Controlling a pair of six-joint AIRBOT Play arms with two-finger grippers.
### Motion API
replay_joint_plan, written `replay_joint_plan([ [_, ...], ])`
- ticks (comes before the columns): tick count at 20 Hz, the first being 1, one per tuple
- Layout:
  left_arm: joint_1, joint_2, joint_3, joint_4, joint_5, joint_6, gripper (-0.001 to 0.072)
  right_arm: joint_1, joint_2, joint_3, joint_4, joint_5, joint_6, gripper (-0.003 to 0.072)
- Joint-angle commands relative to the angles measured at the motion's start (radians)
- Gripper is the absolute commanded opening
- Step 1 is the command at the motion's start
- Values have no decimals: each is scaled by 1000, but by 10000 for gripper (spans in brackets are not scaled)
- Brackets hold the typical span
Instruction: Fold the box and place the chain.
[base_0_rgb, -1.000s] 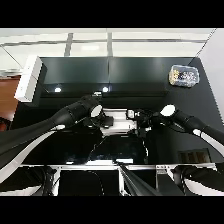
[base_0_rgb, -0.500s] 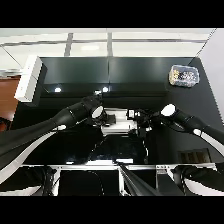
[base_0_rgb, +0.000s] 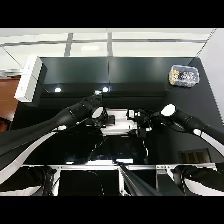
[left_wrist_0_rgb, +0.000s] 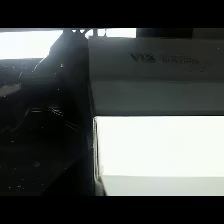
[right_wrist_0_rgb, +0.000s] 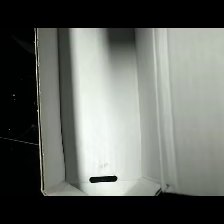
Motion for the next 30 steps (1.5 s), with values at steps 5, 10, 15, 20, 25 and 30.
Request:
replay_joint_plan([
  [5, 0, 0, 1, -3, -2, 36, 23, -1, 31, 1, -44, 23, 87, 688],
  [10, 0, 0, 1, 1, -25, 85, 23, -1, 123, 1, -219, 57, 167, 682],
  [15, 0, 0, 1, 0, -21, 85, 27, 0, 136, 1, -196, 76, 173, 416],
  [20, 0, 0, 1, -1, -20, 84, 27, 0, 134, 0, -92, 110, 219, 121],
  [25, 0, 0, 1, -3, -20, 84, 27, 48, 78, -1, 53, 73, 234, 130],
  [30, 0, 0, 1, -7, -20, 84, 27, 55, 65, -1, 45, 21, 307, 128],
])
